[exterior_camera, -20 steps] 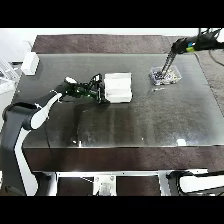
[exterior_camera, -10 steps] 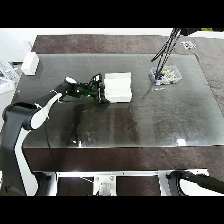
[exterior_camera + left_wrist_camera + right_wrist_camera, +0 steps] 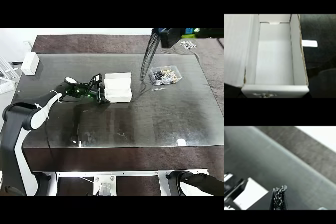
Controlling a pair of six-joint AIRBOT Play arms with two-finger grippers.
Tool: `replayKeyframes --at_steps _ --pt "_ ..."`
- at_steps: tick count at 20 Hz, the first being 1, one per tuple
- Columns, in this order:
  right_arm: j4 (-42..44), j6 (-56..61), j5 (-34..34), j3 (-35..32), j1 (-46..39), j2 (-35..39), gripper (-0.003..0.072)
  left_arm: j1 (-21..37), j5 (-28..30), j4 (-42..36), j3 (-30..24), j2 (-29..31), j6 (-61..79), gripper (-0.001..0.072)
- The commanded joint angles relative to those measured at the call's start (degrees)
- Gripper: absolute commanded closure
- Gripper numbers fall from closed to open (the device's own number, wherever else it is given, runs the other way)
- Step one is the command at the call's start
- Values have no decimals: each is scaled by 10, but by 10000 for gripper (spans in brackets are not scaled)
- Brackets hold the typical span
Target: Fold the box and place the chain.
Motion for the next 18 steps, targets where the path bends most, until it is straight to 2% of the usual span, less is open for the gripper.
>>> replayKeyframes --at_steps 1,11,14,18 --pt "8 -2 -11 -49 21 1 680 0 -1 0 0 0 0 225" --pt "42 -5 -211 -200 38 -8 682 0 -2 0 0 0 0 226" --pt "19 -4 -210 -193 35 -12 682 0 -2 0 0 0 0 226" --pt "-81 3 -148 -159 27 9 681 0 -2 0 0 0 0 226"
